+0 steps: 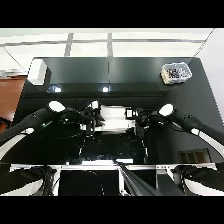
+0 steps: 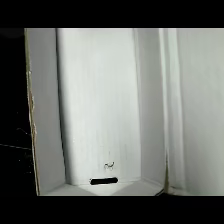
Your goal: Fold the box and place the chain.
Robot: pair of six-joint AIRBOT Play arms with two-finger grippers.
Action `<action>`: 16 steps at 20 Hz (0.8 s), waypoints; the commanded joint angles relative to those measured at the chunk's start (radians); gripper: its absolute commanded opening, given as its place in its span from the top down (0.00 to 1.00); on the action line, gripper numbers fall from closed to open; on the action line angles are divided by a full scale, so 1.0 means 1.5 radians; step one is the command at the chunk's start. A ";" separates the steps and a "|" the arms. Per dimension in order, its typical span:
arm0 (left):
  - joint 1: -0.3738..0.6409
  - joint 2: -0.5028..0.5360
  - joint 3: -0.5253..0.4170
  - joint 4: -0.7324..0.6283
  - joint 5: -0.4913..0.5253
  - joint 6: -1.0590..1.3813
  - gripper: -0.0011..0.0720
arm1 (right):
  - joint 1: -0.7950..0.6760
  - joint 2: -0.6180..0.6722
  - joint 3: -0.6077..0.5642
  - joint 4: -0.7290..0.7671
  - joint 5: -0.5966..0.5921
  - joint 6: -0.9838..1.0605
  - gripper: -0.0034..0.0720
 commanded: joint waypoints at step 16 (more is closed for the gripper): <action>0.362 0.135 -0.005 0.312 -0.188 -1.037 0.95 | 0.000 -0.001 0.000 0.000 0.000 0.000 0.69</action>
